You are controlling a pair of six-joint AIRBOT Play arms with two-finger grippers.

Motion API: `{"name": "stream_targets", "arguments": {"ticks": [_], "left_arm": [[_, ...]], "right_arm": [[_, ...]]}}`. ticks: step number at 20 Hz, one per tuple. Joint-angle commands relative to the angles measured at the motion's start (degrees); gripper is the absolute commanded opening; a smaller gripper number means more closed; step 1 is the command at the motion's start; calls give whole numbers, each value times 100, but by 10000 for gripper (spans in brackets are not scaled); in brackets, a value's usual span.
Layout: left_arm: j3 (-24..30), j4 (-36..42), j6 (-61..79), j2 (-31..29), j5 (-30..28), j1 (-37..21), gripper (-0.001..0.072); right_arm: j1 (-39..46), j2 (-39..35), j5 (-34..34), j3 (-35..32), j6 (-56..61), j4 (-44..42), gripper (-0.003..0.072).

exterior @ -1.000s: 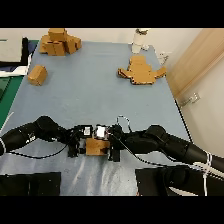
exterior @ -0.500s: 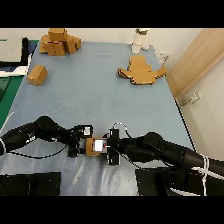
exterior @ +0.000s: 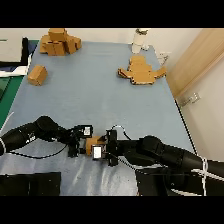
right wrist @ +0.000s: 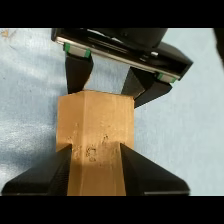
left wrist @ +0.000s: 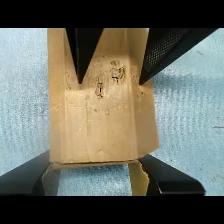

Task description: Fold the box.

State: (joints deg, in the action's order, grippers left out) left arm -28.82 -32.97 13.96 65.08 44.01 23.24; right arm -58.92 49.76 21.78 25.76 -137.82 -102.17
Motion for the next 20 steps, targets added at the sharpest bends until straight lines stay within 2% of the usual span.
{"name": "stream_targets", "arguments": {"ticks": [1, 4, 9, 18, 20], "left_arm": [[0, -2, 2, -2, 2, -2, 409], [0, -2, 2, 0, 0, -2, 409], [0, -2, 2, -2, 2, -2, 409], [0, -2, 2, 0, 0, -2, 409], [0, -2, 2, 0, 2, -2, 409]], "right_arm": [[-186, 11, -33, -4, 168, 251, 472], [-374, 17, -31, -7, 1104, 1207, 472], [-844, 20, 219, -7, 3270, 3508, 472], [-933, 17, 378, 0, 3615, 3895, 438], [-940, 4, 376, 24, 3644, 3919, 397]]}}
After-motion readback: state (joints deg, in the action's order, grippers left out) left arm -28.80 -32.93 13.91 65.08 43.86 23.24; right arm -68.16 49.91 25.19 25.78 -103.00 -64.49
